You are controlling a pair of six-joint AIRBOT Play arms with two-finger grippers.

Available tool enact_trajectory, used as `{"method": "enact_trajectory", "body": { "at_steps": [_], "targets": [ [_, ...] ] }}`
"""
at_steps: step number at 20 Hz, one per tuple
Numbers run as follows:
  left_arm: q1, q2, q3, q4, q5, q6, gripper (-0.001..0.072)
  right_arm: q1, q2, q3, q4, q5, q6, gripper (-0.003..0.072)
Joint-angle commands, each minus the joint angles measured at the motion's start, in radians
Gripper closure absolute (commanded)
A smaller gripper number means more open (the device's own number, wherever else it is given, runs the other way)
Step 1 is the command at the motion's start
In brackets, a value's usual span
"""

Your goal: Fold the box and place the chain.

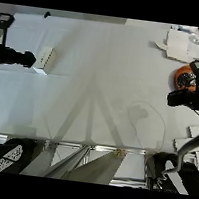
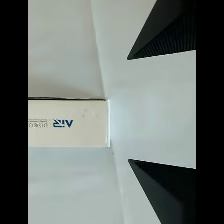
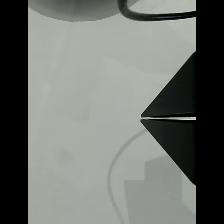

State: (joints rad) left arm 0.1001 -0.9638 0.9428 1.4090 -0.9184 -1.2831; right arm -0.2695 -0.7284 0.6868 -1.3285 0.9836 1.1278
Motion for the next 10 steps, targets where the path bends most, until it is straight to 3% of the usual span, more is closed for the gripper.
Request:
{"method": "enact_trajectory", "body": {
  "at_steps": [1, 10],
  "targets": [
    [0.000, 0.138, 0.000, -0.068, -0.021, 0.000, 0.0015, -0.001, 0.001, 0.001, 0.000, 0.000, 0.000, 0.0676],
    [0.000, 0.170, 0.000, -0.069, -0.022, 0.000, 0.0014, -0.001, 0.001, 0.001, 0.000, 0.000, 0.000, 0.0676]
  ]
}}
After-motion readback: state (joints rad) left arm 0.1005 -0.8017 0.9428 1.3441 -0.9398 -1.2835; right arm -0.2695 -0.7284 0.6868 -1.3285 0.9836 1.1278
